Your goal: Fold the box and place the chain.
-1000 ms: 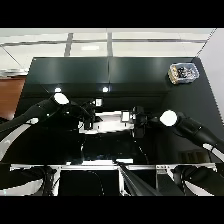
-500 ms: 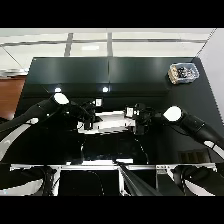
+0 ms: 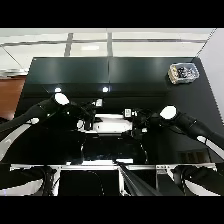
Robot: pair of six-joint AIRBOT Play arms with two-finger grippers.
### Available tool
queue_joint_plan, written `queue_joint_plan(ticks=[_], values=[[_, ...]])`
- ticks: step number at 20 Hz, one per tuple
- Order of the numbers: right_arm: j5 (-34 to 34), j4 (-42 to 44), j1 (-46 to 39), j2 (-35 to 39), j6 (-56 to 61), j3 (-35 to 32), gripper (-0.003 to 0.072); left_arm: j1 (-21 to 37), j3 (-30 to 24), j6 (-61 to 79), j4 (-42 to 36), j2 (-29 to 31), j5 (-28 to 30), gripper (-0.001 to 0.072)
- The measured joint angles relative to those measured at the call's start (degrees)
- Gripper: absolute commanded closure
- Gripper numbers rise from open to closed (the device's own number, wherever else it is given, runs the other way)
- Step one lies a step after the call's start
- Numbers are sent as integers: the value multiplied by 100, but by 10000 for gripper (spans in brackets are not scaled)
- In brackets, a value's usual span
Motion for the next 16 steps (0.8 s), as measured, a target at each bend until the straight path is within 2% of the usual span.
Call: queue_joint_plan(ticks=[16], values=[[-310, 57, 68, -575, -765, -2, -22, 0, 0, -151, 0, -24, 15, 683]])
